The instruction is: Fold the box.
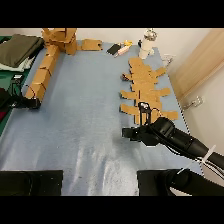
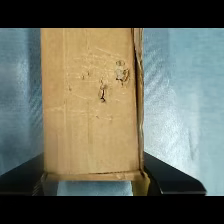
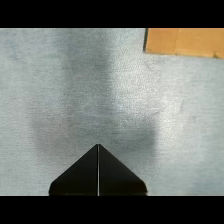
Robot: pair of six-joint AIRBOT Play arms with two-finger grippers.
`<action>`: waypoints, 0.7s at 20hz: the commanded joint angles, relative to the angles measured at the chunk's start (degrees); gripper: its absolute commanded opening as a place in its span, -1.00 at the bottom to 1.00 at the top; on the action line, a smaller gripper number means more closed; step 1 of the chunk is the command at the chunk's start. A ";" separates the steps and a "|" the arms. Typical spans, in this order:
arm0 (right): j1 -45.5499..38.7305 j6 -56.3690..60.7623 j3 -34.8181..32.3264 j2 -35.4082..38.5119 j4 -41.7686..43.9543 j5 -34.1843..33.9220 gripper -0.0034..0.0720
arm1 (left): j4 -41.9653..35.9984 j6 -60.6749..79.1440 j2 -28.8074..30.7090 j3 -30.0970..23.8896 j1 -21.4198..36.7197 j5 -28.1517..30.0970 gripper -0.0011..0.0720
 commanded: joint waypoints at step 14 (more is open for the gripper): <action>-0.02 -0.02 0.17 0.00 1.62 0.20 -0.90 | 18.95 -9.20 2.62 2.10 0.48 -16.98 0.94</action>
